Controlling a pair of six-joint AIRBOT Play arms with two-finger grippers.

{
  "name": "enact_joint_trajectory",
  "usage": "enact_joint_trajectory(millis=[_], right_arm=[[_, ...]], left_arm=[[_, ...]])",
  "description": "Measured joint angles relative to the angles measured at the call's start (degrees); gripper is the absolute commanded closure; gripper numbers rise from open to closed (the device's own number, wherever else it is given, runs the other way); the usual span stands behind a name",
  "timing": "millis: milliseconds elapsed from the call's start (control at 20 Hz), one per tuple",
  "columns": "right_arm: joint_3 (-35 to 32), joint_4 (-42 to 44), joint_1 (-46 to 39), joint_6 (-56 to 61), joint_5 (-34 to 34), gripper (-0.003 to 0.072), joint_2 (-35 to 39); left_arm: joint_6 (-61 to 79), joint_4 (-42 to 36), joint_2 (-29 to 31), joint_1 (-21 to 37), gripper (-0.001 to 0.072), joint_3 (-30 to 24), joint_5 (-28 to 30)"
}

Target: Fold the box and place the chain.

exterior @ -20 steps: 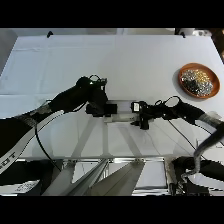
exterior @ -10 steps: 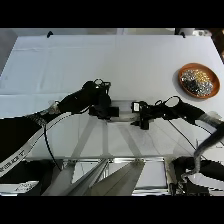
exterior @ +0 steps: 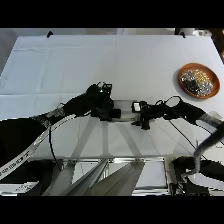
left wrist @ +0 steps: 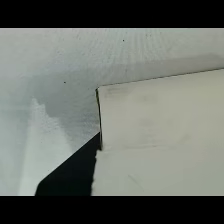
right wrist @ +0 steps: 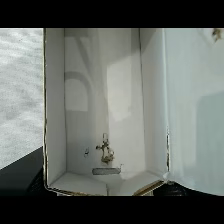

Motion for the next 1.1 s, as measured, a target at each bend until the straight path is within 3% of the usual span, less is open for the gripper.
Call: enact_joint_trajectory(millis=[150, 250, 350, 450, 550, 600, 650, 750, 800, 1100], right_arm=[[-0.02, 0.02, 0.0, -0.02, -0.04, 0.0288, 0.0], [0.0, 0.04, 0.0, -0.02, -0.07, 0.0288, 0.0], [0.0, 0.02, 0.0, -0.04, -0.09, 0.0288, 0.0], [0.0, 0.04, 0.0, -0.07, -0.11, 0.0288, 0.02], [0.0, 0.04, 0.0, -0.07, -0.13, 0.0288, 0.02], [0.0, 0.07, 0.02, -0.09, -0.24, 0.0288, 0.02], [0.0, 0.09, 0.04, -0.09, -0.33, 0.0288, 0.0], [0.0, 0.11, 0.04, -0.04, -0.31, 0.0288, 0.0], [0.0, 0.13, 0.04, 0.0, -0.28, 0.0288, 0.0], [0.0, 0.11, 0.0, 0.02, -0.22, 0.0288, 0.02]], left_arm=[[-0.87, 0.07, -0.04, -0.11, 0.07, 0.02, 0.0], [-1.57, 0.11, -0.07, -0.11, 0.0651, 0.02, 0.0], [-1.75, -0.22, -0.11, -0.15, 0.05, 0.02, -0.57], [-2.1, -0.92, 0.0, -0.11, 0.0464, 0.02, -1.49], [-2.29, -1.55, 0.35, 0.17, 0.0211, 0.02, -2.14], [-2.34, -1.9, 0.63, 0.26, 0.0205, 0.09, -2.64], [-2.45, -1.88, 0.76, 0.37, 0.029, 0.11, -2.56], [-2.49, -0.81, 0.9, 0.52, 0.0613, 0.07, -1.44], [-2.56, -0.22, 0.92, 0.57, 0.0687, 0.02, -0.81], [-4.37, 0.09, 1.01, 0.59, 0.0699, 0.02, -0.52]])
